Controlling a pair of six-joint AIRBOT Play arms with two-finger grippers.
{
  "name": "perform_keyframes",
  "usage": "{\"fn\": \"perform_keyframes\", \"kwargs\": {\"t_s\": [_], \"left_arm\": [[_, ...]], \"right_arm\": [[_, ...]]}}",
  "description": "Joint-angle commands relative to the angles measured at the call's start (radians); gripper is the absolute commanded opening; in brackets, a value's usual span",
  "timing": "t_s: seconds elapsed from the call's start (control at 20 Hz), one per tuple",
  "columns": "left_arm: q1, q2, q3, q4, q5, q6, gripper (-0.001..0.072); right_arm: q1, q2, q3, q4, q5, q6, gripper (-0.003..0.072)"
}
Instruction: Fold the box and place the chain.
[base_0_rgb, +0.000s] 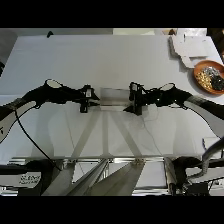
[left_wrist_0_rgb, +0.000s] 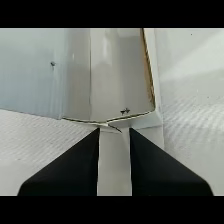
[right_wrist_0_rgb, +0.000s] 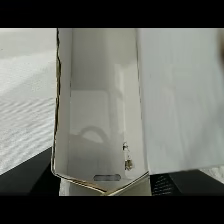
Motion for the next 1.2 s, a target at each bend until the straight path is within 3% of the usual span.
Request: {"fn": "perform_keyframes", "kwargs": {"t_s": [0.0,0.15,0.25,0.55,0.6,0.65,0.8,0.95,1.15], "left_arm": [[-0.002,-0.003,0.000,-0.010,0.035,0.013,0.0190],[-0.002,-0.003,0.000,-0.011,0.056,0.027,0.0114],[-0.002,-0.003,0.000,-0.032,0.055,0.035,0.0025],[-0.002,-0.003,0.000,-0.130,-0.036,0.099,0.0039],[-0.002,-0.003,0.000,-0.129,-0.042,0.099,0.0076],[-0.002,-0.004,0.000,-0.130,-0.042,0.098,0.0158],[-0.002,-0.016,0.000,-0.131,-0.043,0.090,0.0208],[-0.002,-0.039,0.000,-0.137,-0.043,0.017,0.0387],[-0.002,-0.047,0.000,-0.143,-0.042,0.004,0.0403]], "right_arm": [[0.000,0.000,0.001,0.000,0.000,0.000,0.0438],[0.000,0.000,0.001,0.000,0.000,0.000,0.0438],[0.000,0.000,0.001,0.000,0.000,0.000,0.0438],[0.000,0.000,0.001,0.000,0.000,0.000,0.0438],[0.000,0.000,0.001,0.000,0.000,0.000,0.0438],[0.000,0.000,0.001,0.000,0.000,0.000,0.0438],[0.000,0.000,0.001,0.000,0.000,0.000,0.0438],[0.000,0.000,0.001,0.000,0.000,0.000,0.0438],[0.000,0.000,0.001,0.000,0.000,0.000,0.0438]]}}
